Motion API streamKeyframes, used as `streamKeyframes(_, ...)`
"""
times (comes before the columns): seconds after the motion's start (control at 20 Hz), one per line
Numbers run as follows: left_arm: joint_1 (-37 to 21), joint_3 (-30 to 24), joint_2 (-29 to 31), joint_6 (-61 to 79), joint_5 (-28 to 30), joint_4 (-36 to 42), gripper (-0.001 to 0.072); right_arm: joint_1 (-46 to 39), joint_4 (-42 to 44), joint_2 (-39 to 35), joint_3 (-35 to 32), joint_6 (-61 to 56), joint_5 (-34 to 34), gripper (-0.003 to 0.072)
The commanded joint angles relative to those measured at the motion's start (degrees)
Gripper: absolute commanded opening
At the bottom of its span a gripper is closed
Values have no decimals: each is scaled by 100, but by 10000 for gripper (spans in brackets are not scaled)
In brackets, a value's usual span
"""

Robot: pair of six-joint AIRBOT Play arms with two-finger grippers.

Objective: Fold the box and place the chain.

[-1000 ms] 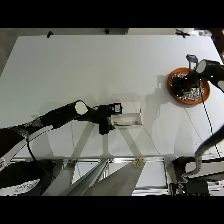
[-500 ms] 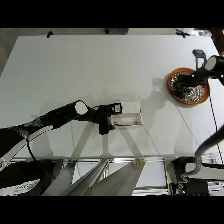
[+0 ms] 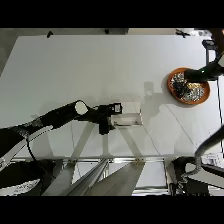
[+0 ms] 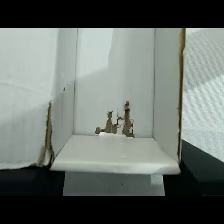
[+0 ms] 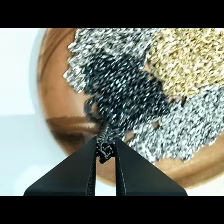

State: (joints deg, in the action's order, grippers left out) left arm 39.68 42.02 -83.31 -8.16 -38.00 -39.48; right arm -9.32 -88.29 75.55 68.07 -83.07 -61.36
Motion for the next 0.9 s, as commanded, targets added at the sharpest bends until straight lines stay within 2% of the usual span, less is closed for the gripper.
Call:
streamKeyframes(0.0,4,-2,-4,0,0,-2,135,170,109,-317,4,133,-153,5)
streamKeyframes(0.2,4,-2,-4,0,0,0,135,678,111,-857,4,122,-184,5)
streamKeyframes(0.55,4,-2,-4,0,0,-2,135,1139,111,-1547,0,105,-994,5)
streamKeyframes(0.85,4,-2,-4,0,0,0,135,1709,133,-2664,-249,-249,-1438,5)
